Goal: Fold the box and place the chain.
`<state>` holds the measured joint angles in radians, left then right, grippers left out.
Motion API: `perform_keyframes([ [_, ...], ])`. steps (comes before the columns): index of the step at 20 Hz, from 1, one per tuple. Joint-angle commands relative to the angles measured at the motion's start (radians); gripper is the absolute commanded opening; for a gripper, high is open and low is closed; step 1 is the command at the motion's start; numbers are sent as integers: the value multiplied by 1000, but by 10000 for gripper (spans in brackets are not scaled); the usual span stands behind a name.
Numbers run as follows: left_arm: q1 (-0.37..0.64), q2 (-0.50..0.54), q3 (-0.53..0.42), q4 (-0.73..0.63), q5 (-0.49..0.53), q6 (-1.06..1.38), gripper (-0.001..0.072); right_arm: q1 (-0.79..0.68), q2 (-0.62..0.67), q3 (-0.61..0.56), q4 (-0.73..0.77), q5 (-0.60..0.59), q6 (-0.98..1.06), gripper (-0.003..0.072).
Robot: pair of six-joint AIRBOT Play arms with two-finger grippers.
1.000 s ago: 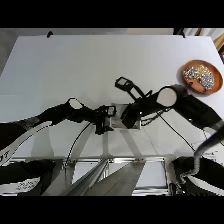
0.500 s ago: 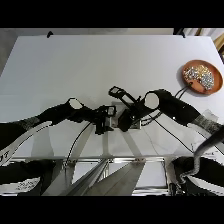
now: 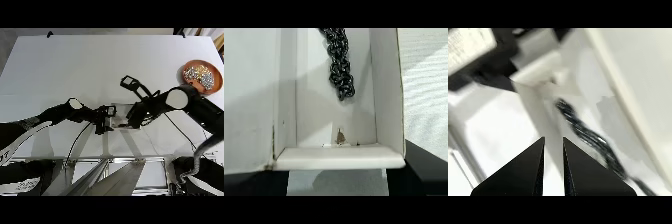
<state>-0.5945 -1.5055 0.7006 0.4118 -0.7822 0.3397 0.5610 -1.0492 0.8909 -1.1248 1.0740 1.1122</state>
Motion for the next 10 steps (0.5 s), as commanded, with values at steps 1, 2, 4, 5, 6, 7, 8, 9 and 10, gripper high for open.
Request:
perform_keyframes([
  [1,0,0,0,0,0,0,253,-93,78,0,-106,68,33,128],
  [2,0,0,0,0,0,0,253,-125,85,0,-129,86,33,128],
  [4,0,0,0,0,0,0,253,-197,85,0,-176,119,50,128],
  [5,0,0,0,0,0,0,253,-232,85,0,-209,113,71,127],
  [6,0,0,0,0,0,0,253,-262,82,0,-237,103,75,121],
  [7,0,0,0,0,0,0,253,-295,71,-1,-271,85,91,120],
  [8,0,0,0,0,0,0,253,-326,51,-1,-299,71,109,121],
  [9,0,0,0,0,0,0,253,-357,22,-1,-322,61,126,122],
  [10,0,0,0,0,0,0,253,-383,-14,-1,-338,62,146,126],
])
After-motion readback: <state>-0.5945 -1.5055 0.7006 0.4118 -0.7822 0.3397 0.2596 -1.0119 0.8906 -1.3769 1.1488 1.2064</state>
